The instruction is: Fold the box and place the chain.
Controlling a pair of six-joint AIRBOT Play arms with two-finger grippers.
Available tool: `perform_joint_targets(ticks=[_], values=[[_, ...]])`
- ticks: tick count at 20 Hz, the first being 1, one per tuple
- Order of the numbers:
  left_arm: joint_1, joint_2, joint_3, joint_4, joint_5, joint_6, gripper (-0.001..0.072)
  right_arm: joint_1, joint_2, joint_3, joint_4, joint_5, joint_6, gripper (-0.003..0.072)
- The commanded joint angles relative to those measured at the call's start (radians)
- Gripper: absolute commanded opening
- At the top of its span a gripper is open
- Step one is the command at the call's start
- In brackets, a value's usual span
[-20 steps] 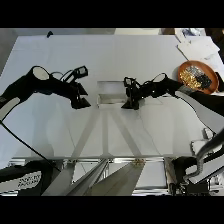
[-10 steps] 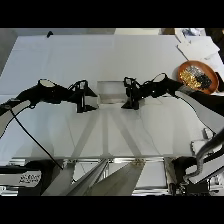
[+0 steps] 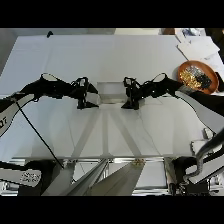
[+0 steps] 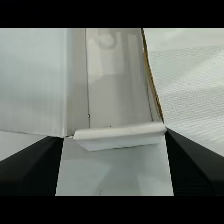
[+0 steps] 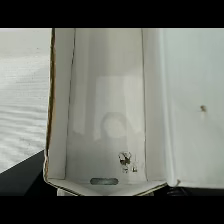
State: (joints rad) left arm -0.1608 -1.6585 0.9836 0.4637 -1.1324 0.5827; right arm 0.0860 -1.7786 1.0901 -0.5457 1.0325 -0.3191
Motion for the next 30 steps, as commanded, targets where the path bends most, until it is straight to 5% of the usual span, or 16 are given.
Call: perform_joint_targets(ticks=[1,18,21,30], values=[[-0.017,-0.027,0.010,0.001,-0.007,-0.007,0.0695,0.000,0.000,0.000,0.000,0.000,0.001,0.0383],[-0.128,-0.058,0.013,0.068,0.209,-0.157,0.0676,0.000,0.000,0.000,0.000,0.000,0.001,0.0383],[-0.127,-0.057,0.013,0.069,0.209,-0.157,0.0257,0.000,0.000,0.000,0.000,0.000,0.001,0.0383],[-0.127,-0.057,0.013,0.069,0.209,-0.157,0.0257,0.000,0.000,0.000,0.000,0.000,0.001,0.0383]])
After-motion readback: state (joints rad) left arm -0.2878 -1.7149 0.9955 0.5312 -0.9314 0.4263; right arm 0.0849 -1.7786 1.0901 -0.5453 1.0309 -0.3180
